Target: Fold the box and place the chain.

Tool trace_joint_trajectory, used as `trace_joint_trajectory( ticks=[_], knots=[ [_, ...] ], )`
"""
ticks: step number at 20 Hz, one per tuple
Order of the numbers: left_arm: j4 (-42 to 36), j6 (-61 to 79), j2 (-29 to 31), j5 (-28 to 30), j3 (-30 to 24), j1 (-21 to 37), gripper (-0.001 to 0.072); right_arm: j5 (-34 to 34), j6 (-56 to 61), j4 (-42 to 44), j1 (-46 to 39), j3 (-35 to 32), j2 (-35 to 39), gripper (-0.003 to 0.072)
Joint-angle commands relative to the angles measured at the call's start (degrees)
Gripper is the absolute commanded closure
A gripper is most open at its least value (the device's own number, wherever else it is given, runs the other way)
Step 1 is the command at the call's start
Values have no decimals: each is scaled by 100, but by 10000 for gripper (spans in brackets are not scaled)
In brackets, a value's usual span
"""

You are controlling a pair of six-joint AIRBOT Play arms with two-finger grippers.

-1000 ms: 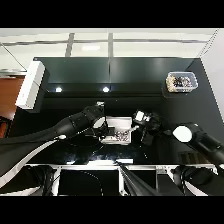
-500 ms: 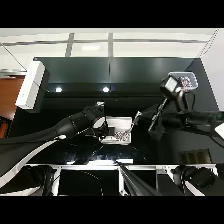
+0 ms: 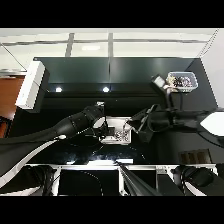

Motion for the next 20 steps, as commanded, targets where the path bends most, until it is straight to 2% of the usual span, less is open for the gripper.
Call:
trace_joint_trajectory(
  ticks=[1,6,7,8,9,14,16,18,20],
  knots=[
    [0,2,-2,7,4,2,678,-236,11,76,63,-232,-516,671],
    [2,2,-2,31,4,2,678,-345,-39,-52,61,-232,-732,659],
    [2,2,-2,28,4,2,678,-337,-39,-129,59,-232,-732,480],
    [0,2,-2,26,4,2,678,-291,-44,-275,59,-232,-730,220],
    [0,2,-2,20,4,2,678,-269,-44,-463,48,-232,-732,146],
    [0,4,-2,20,4,2,678,-219,-197,-2450,-92,-352,-732,146],
    [0,4,-2,20,4,2,678,-603,-1049,-2522,-90,-713,-737,146],
    [0,4,-2,17,4,2,678,-1054,-2430,-2310,-72,-1145,-772,147],
    [2,4,-2,17,4,2,678,-1106,-3797,-1899,-114,-1279,-911,149]
  ],
)
